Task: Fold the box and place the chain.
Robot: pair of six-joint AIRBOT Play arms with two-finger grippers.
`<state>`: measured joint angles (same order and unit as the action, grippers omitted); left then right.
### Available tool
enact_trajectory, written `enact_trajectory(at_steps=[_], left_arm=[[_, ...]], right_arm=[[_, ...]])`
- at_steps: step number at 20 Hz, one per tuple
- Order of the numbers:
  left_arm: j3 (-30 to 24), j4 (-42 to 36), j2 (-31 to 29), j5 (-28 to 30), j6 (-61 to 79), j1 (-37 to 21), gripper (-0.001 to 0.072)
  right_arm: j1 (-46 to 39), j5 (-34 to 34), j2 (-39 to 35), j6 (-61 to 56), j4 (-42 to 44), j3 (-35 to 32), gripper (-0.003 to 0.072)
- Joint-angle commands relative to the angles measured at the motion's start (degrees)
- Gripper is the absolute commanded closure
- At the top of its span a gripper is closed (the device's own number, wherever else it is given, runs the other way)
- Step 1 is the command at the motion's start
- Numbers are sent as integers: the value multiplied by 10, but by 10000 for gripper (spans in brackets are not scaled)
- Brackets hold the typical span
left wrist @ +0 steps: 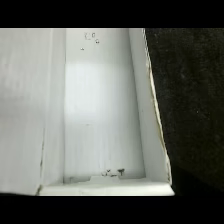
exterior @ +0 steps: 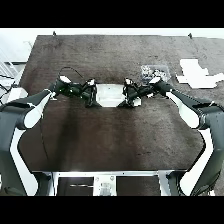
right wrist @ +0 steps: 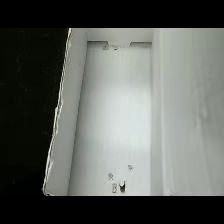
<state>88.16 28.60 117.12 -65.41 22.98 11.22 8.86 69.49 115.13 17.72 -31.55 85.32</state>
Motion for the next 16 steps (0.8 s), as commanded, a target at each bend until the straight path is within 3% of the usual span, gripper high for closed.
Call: enact_trajectory(at_steps=[1, 16], left_arm=[[0, -4, 0, 0, -5, 0, 348], [0, -4, 0, 4, -4, 0, 347]], right_arm=[[1, 0, 0, 0, 0, 0, 99], [1, 0, 0, 0, 0, 0, 99]])
